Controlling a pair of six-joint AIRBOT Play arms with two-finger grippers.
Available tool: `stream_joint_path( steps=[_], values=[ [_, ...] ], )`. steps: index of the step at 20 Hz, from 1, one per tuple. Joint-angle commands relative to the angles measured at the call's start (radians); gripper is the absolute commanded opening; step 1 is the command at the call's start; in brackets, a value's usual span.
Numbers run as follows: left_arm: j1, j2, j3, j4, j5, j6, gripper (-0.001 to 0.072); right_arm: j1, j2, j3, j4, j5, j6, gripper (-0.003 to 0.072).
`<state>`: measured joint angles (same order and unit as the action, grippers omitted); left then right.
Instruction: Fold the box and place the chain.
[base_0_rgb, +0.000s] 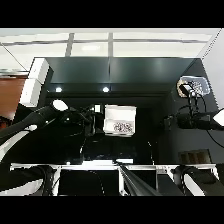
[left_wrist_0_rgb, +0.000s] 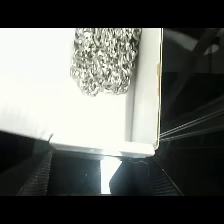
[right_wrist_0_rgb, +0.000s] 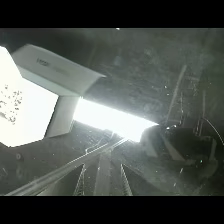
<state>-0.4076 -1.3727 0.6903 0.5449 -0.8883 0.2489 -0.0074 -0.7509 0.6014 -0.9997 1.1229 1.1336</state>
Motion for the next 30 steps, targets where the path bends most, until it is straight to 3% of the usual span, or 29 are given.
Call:
stream_joint_path(
  steps=[1, 6, 8, 9, 10, 11, 12, 14, 17, 20, 23, 26, 28, 30],
  values=[
    [-0.021, -0.026, 0.015, -0.005, -0.01, 0.009, 0.0715, 0.0, 0.0, 0.0, 0.0, 0.005, -0.001, 0.0281],
    [-0.06, -0.031, 0.016, -0.006, 0.005, 0.009, 0.0685, 0.0, 0.0, 0.0, 0.0, -0.003, -0.002, 0.0281],
    [-0.06, -0.031, 0.016, -0.002, 0.005, 0.008, 0.0398, 0.0, 0.0, 0.0, 0.002, -0.017, -0.001, 0.0281],
    [-0.06, -0.031, 0.016, 0.001, 0.005, 0.008, 0.0338, 0.009, 0.0, 0.0, 0.007, -0.036, 0.0, 0.0288],
    [-0.06, -0.031, 0.016, 0.001, 0.005, 0.008, 0.0338, 0.026, -0.001, 0.0, 0.021, -0.073, 0.011, 0.0337],
    [-0.06, -0.031, 0.016, 0.001, 0.004, 0.008, 0.0338, 0.056, -0.007, 0.0, 0.051, -0.142, 0.044, 0.0627],
    [-0.06, -0.031, 0.016, 0.001, 0.005, 0.008, 0.0338, 0.093, -0.023, 0.001, 0.092, -0.231, 0.055, 0.0719],
    [-0.06, -0.031, 0.016, 0.001, 0.005, 0.008, 0.0338, 0.166, -0.105, 0.019, 0.164, -0.394, 0.114, 0.0719],
    [-0.06, -0.031, 0.016, 0.001, 0.005, 0.008, 0.0343, 0.269, -0.323, 0.132, 0.233, -0.521, 0.118, 0.0711],
    [-0.06, -0.031, 0.016, 0.0, 0.005, 0.008, 0.0343, 0.324, -0.477, 0.264, 0.232, -0.449, 0.01, 0.071],
    [-0.06, -0.031, 0.016, 0.0, 0.007, 0.008, 0.0343, 0.352, -0.458, 0.314, 0.21, -0.176, -0.342, 0.0711],
    [-0.06, -0.031, 0.016, -0.002, 0.016, 0.006, 0.0343, 0.357, -0.388, 0.317, 0.133, 0.018, -0.424, 0.0711],
    [-0.06, -0.031, 0.016, -0.002, 0.016, 0.006, 0.0343, 0.378, -0.383, 0.287, 0.093, 0.017, -0.466, 0.071],
    [-0.06, -0.031, 0.016, -0.002, 0.016, 0.006, 0.0344, 0.415, -0.383, 0.228, 0.108, -0.107, -0.57, 0.0711]
  ],
)
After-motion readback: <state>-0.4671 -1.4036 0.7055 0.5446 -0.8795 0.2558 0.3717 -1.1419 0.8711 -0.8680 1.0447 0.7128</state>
